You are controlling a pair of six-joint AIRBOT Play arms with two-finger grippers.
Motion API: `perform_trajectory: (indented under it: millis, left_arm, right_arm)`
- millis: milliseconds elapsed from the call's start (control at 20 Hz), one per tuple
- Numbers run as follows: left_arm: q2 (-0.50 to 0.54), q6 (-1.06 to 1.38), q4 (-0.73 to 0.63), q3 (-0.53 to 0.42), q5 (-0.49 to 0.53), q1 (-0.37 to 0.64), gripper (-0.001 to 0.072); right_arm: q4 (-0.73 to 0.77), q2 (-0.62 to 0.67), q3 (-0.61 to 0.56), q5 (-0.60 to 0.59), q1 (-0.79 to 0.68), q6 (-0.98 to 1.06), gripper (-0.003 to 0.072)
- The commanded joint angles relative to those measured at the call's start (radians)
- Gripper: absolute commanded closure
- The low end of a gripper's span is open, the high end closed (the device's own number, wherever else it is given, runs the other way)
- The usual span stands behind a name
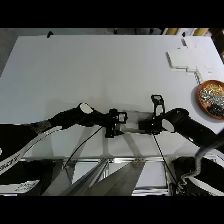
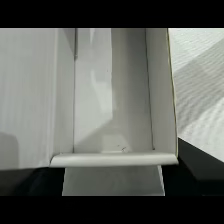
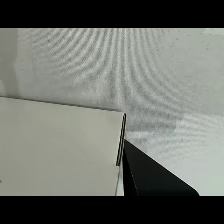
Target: Fold the box and place the chain.
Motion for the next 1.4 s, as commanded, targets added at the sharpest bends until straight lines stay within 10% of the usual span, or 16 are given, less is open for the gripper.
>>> perform_trajectory:
  millis: [0, 600, 750, 1100, 1350]
  left_arm:
    - [0.000, 0.000, 0.004, 0.000, -0.007, 0.000, 0.0364]
    - [0.000, 0.000, 0.004, 0.000, -0.007, 0.000, 0.0364]
    - [0.000, 0.000, 0.004, 0.000, -0.007, 0.000, 0.0364]
    - [0.000, 0.000, 0.004, 0.000, -0.007, 0.000, 0.0364]
    - [0.000, 0.000, 0.004, 0.000, -0.007, 0.000, 0.0364]
  right_arm:
    - [-0.025, 0.054, 0.001, 0.007, 0.000, -0.017, 0.0504]
    - [-0.026, 0.039, 0.000, 0.061, 0.000, 0.013, 0.0669]
    - [-0.024, 0.036, 0.000, 0.061, 0.000, 0.012, 0.0450]
    - [-0.059, 0.097, 0.001, 0.121, 0.000, -0.026, 0.0440]
    - [-0.060, 0.152, 0.026, 0.247, 0.000, -0.171, 0.0291]
